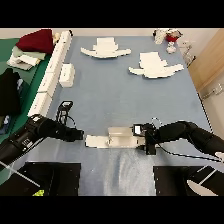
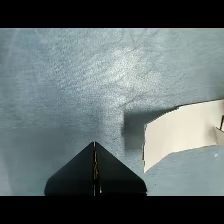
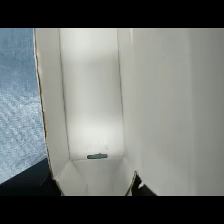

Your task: Fold the box.

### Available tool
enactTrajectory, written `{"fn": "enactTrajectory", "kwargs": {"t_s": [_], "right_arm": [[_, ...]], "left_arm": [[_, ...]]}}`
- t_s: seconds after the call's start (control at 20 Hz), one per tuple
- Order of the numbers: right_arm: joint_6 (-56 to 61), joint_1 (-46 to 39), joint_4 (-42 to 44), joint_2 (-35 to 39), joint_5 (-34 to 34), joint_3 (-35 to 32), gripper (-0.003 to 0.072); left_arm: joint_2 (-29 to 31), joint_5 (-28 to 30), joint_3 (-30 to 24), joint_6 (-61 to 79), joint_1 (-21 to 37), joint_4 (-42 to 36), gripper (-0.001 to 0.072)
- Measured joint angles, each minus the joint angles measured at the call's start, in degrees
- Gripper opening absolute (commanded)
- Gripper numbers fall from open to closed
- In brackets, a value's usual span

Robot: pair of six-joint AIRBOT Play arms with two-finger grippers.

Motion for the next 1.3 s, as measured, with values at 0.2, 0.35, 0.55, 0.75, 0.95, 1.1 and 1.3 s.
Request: {"fn": "enactTrajectory", "kwargs": {"t_s": [0.2,0.35,0.55,0.75,0.95,1.1,1.3], "right_arm": [[0.00,0.00,-0.02,0.00,-0.02,0.00,0.0546],[0.00,0.00,-0.02,0.00,-0.02,0.00,0.0546],[0.00,0.00,-0.02,0.00,-0.02,0.00,0.0546],[0.00,0.00,-0.02,0.00,-0.02,0.00,0.0546],[0.00,0.00,0.00,0.00,-0.04,0.00,0.0546],[0.00,0.00,0.00,0.00,-0.04,0.00,0.0546],[0.00,0.00,0.00,0.00,-0.04,0.00,0.0546]], "left_arm": [[-4.37,5.60,-1.99,3.74,-1.90,-11.50,0.0011],[-5.99,10.78,-2.34,6.43,-5.77,-18.40,0.0011],[-5.22,13.55,-2.14,7.76,-8.31,-22.73,0.0011],[-4.20,14.10,-2.10,8.61,-9.05,-24.79,0.0011],[-3.91,14.75,-1.90,12.55,-9.25,-29.68,0.0013],[-3.85,14.93,-1.81,15.13,-9.29,-32.81,0.0525],[-3.87,15.04,-1.79,16.31,-9.29,-35.41,0.0344]]}}
